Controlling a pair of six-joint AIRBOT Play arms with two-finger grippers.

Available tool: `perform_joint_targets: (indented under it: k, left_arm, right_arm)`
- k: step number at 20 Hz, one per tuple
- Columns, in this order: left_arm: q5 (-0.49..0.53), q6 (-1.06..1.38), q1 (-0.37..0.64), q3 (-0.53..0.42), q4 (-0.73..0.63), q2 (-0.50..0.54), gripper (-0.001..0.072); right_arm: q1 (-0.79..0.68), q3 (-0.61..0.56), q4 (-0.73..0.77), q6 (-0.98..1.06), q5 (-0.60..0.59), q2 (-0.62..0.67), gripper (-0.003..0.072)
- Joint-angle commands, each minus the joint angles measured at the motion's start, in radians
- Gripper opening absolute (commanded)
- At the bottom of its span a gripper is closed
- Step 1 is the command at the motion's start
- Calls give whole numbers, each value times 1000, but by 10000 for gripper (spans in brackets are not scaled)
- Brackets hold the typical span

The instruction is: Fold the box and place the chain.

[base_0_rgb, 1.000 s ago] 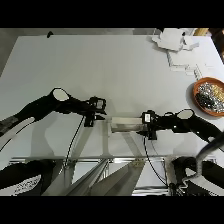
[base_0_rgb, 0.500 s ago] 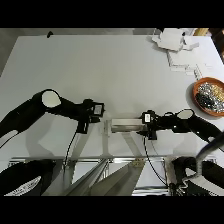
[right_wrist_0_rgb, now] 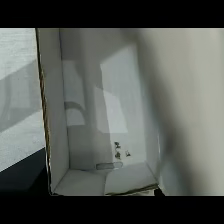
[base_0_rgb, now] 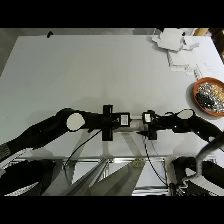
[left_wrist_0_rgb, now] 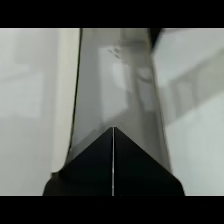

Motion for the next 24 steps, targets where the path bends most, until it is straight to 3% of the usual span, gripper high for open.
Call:
perform_joint_targets:
  k: [1,4,9,13,15,20,24]
  left_arm:
    - [209,-21,-17,3,-60,-24,4]
    - [187,-21,-17,8,-59,-36,4]
    - [250,-21,55,13,-91,-43,4]
    - [247,-4,79,15,-116,-117,3]
    - [182,9,84,29,-149,-161,3]
    - [127,48,117,34,-206,-177,4]
    - [-87,47,178,35,-204,-157,6]
  right_arm:
    - [1,-1,0,0,-2,0,443]
    - [1,-1,0,0,-2,0,443]
    - [1,-1,0,0,-2,0,443]
    - [1,0,0,0,-2,0,443]
    - [1,0,0,0,-2,0,443]
    - [1,0,0,0,-2,0,443]
    - [1,0,0,0,-2,0,443]
